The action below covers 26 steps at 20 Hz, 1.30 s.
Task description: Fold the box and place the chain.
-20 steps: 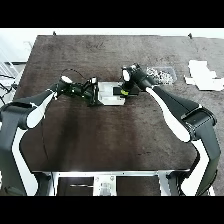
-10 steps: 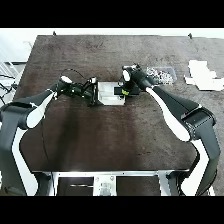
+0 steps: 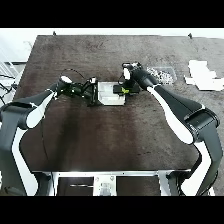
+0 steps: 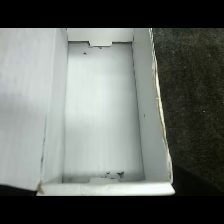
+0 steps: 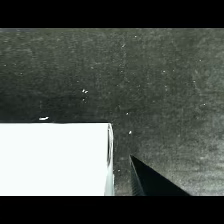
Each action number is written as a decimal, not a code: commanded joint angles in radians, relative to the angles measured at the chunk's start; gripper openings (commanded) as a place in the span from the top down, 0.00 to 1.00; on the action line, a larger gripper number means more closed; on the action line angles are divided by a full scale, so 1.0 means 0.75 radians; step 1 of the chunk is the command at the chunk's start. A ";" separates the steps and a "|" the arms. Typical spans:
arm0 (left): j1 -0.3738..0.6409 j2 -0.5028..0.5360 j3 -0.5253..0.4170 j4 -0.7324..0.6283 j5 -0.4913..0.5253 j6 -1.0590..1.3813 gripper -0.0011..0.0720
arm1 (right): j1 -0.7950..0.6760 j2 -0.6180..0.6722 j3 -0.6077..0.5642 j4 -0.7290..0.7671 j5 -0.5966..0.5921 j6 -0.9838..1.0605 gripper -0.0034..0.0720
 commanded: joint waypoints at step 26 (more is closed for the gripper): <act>0.001 0.000 0.001 0.000 0.003 -0.001 0.41 | -0.665 0.103 -0.003 0.155 -0.358 -0.555 0.42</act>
